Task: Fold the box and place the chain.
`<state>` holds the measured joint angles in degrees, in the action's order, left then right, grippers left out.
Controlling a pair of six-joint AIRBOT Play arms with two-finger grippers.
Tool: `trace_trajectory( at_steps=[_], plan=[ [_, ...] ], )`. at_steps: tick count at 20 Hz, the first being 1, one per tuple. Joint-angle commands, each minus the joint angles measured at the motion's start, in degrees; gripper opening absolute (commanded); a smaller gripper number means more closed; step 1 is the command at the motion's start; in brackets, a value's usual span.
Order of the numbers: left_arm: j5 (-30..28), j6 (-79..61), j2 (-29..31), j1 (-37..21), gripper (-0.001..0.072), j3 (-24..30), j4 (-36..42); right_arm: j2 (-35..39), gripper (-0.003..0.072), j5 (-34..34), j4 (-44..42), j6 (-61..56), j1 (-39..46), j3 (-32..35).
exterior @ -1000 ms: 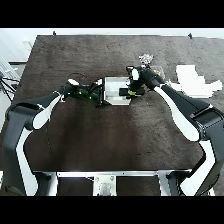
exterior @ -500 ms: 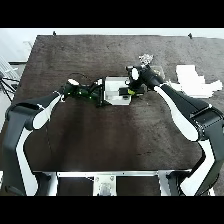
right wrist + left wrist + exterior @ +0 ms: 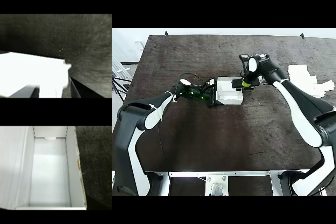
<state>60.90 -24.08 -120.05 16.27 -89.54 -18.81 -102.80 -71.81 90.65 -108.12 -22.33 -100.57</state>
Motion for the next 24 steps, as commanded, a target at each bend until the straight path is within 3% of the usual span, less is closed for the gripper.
trace_trajectory(
  at_steps=[1, 4, 6, 10, 16, 24],
  plan=[
    [-0.02, 0.02, 0.02, -0.02, 0.0414, -0.02, -0.02, 5.03, 0.0449, -0.22, 0.52, 4.79, 1.57, -0.13],
    [-0.02, 0.02, 0.02, -0.02, 0.0414, -0.02, -0.02, 7.39, 0.0447, 2.64, 4.66, 6.86, 6.19, -0.13],
    [-0.02, 0.04, 0.02, -0.02, 0.0414, -0.02, -0.02, 6.91, 0.0446, 8.11, 4.37, 7.54, 10.49, 0.04],
    [-0.02, 0.02, 0.02, -0.02, 0.0415, -0.02, -0.02, 2.23, 0.0416, 15.47, -6.05, 15.08, 18.12, -0.83],
    [0.0, 0.04, 0.02, -0.02, 0.0414, -0.02, -0.02, -9.14, 0.0384, 15.04, -12.94, 21.86, 19.41, -8.2],
    [-0.02, 0.04, 0.02, -0.02, 0.0415, -0.02, -0.02, -13.79, 0.0384, 14.34, -14.16, 23.32, 17.59, -9.53]
  ],
)
